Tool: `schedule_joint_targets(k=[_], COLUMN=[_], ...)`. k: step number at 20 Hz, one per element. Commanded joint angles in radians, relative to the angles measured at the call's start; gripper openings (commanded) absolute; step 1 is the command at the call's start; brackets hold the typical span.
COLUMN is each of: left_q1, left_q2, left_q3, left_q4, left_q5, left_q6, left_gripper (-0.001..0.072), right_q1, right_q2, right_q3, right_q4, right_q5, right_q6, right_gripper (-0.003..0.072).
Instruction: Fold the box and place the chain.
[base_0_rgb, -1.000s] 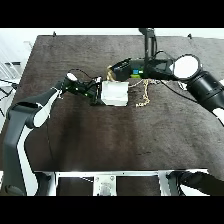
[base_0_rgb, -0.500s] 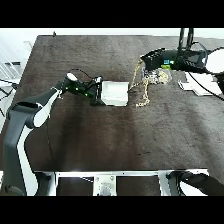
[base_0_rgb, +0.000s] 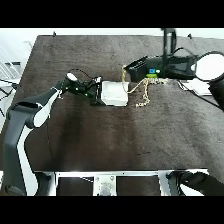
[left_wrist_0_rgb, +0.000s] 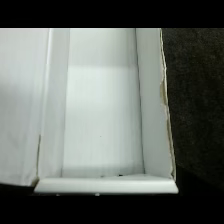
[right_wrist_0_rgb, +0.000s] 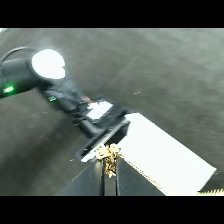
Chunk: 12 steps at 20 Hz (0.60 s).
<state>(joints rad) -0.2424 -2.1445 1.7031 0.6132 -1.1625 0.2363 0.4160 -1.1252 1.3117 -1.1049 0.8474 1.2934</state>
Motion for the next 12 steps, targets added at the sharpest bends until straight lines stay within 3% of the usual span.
schedule_joint_targets(k=[1,8,12], left_q1=[0.000,0.000,0.000], left_q2=[0.001,0.001,0.001], left_q3=[0.000,0.000,0.000], left_q4=[0.000,0.000,0.000], left_q5=[0.000,0.000,0.000], left_q6=[0.000,0.000,0.000], left_gripper=[0.0457,0.0457,0.0457], right_q1=[0.053,0.060,0.060], right_q2=[-0.038,-0.253,-0.380], right_q3=[-0.022,-0.044,-0.044], right_q4=[0.015,0.050,0.050], right_q5=[-0.061,-0.209,-0.228], right_q6=[0.016,0.012,0.012], right_gripper=[0.0018,0.0016,0.0016])
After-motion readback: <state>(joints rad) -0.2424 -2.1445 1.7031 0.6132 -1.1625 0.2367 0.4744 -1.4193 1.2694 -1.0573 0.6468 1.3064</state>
